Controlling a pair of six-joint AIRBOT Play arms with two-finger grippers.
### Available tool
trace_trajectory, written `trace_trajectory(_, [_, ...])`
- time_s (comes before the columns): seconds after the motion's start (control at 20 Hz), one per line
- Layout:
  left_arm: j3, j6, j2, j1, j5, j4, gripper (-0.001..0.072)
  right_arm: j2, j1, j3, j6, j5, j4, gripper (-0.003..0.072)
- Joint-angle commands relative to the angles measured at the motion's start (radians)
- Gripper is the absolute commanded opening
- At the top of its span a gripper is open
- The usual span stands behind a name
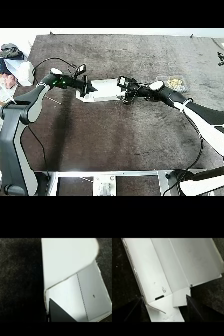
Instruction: Fold the box and place the chain.
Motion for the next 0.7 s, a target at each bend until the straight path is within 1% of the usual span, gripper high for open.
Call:
trace_trajectory(0.0, [0.0,0.0,0.0,0.001,-0.001,0.001,0.0011,-0.023,-0.024,0.028,0.002,0.055,-0.003,0.0584])
trace_trajectory(0.15, [0.0,0.0,0.0,0.001,-0.002,0.001,0.0011,-0.034,-0.044,0.076,0.009,0.088,0.005,0.0584])
trace_trajectory(0.25, [0.0,0.0,0.0,0.001,-0.001,0.001,0.0011,-0.049,-0.058,0.102,0.015,0.159,0.006,0.0583])
trace_trajectory(0.35, [0.0,0.0,0.0,0.001,-0.001,0.0,0.0011,-0.099,-0.079,0.154,0.063,0.243,0.004,0.0584])
trace_trajectory(0.45, [0.0,0.0,0.0,0.001,-0.002,0.0,0.0011,-0.137,-0.089,0.192,0.066,0.258,0.004,0.0584])
trace_trajectory(0.55, [0.0,0.0,0.0,0.001,-0.001,0.0,0.0011,-0.171,-0.098,0.232,0.066,0.305,0.003,0.0584])
trace_trajectory(0.65, [0.0,0.0,0.0,0.001,-0.002,0.0,0.0011,-0.204,-0.111,0.269,0.078,0.327,0.004,0.0585])
